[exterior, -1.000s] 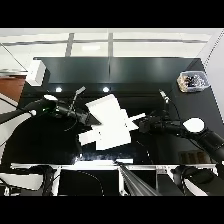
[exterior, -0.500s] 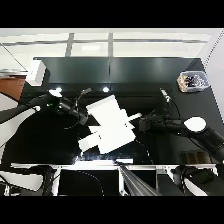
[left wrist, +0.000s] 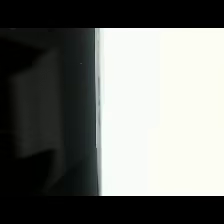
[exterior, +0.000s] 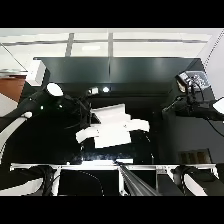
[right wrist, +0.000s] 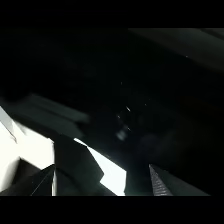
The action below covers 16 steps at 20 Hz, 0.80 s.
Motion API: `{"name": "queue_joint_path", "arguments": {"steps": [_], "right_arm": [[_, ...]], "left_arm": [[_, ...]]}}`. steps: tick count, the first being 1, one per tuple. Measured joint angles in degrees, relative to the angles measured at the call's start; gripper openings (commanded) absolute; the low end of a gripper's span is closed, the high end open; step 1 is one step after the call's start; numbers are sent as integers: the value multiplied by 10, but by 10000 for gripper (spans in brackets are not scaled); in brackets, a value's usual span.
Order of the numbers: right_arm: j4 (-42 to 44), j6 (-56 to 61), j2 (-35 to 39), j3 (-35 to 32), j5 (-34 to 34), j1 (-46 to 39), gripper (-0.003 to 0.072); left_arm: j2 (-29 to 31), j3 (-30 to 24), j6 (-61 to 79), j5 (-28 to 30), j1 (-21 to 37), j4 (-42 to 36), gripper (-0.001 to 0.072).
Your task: Fold the box and place the chain.
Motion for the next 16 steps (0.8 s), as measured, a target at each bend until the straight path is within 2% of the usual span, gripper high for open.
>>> {"name": "queue_joint_path", "arguments": {"steps": [2,6,12,16], "right_arm": [[-15,-61,-1,-12,9,19,706],[-24,-148,-1,-52,-10,96,707],[-18,-198,-11,-104,-109,225,707],[-18,-225,-28,-123,-137,269,706]], "left_arm": [[10,-13,29,45,-22,17,30],[-3,-30,51,75,-42,30,30],[-26,-36,53,90,-49,37,30],[-30,-37,53,97,-50,37,29]]}}
